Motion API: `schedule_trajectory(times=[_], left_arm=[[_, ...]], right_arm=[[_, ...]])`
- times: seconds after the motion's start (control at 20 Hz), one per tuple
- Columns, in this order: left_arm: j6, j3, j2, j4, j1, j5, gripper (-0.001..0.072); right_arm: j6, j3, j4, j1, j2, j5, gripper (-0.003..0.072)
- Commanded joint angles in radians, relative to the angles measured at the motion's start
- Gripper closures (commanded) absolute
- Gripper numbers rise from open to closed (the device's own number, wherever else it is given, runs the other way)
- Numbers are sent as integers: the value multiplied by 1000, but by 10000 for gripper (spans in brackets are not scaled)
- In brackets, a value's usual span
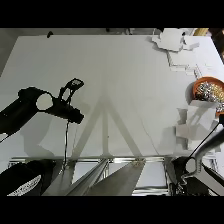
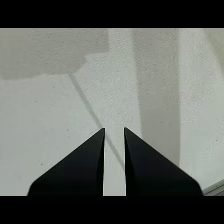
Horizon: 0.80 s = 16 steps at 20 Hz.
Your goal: Fold the box and place the chain.
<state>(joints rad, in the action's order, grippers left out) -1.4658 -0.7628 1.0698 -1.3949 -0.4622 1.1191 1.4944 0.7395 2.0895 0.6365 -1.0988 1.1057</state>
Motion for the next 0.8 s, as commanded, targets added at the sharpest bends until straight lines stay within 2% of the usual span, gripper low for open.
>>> schedule_trajectory(times=[0.0, 0.1, 0.2, 0.25, 0.3, 0.35, 0.5, 0.75], left_arm=[[0, 0, -1, 0, -1, 0, 578], [0, 0, -1, 0, -1, 0, 578], [0, 0, -1, 0, -1, 0, 578], [0, 0, -1, 0, -1, 0, 578], [0, 0, -1, 0, -1, 0, 578], [0, 0, -1, 0, -1, 0, 578], [0, 0, -1, 0, -1, 0, 578], [0, 0, -1, 0, -1, 0, 578]], right_arm=[[-37, 1, -19, 85, -32, -23, 171], [-56, 1, -32, 97, -60, -16, 195], [-56, 1, -43, 97, -87, 2, 305], [-56, 1, -57, 97, -96, 8, 377], [-56, 1, -72, 97, -97, 13, 533], [-56, 1, -93, 97, -96, 16, 640], [-64, 1, -151, 56, -83, 66, 665], [-64, 1, -275, -183, -3, 145, 665]])
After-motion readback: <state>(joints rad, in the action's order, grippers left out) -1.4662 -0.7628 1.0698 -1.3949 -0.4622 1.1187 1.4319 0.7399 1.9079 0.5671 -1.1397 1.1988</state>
